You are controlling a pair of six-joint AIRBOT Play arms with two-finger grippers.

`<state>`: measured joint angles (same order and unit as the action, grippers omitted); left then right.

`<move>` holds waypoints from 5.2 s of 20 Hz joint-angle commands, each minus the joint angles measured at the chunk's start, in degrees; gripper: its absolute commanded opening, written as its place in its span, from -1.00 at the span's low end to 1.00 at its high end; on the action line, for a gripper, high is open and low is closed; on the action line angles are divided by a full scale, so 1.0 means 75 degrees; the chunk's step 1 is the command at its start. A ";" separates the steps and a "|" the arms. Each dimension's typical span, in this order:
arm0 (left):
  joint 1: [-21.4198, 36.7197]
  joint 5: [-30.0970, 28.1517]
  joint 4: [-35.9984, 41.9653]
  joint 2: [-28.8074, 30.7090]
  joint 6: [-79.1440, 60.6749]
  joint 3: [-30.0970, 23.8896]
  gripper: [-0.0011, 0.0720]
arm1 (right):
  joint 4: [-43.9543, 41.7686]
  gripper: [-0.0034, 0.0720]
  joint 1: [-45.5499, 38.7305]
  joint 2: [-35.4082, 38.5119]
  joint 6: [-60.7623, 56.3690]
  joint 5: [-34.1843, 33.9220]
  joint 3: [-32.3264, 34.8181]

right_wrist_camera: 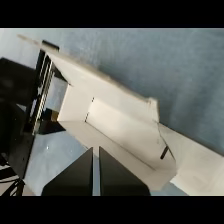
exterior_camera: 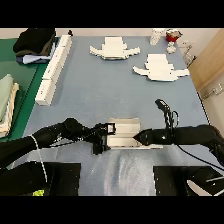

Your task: Fold the box.

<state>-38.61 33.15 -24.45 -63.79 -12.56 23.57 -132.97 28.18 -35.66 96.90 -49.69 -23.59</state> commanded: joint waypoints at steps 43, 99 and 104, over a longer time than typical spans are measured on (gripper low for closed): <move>0.0003 -0.0003 0.0000 0.0006 0.0000 0.0009 0.49 | 0.3179 0.74 0.0006 -0.0242 0.5359 -0.1784 -0.0332; 0.0003 -0.0003 0.0000 0.0006 0.0000 0.0009 0.49 | 0.6053 -0.91 -0.3028 -0.1731 -0.1705 -0.3445 -0.1690; 0.0000 -0.0003 0.0000 0.0006 0.0000 0.0009 0.49 | 0.1967 -0.91 -0.6035 -0.2396 0.0125 -0.3439 -0.0892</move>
<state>-38.61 33.15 -24.43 -63.79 -12.53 23.57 -102.19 -6.22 -51.18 92.23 -74.63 -33.08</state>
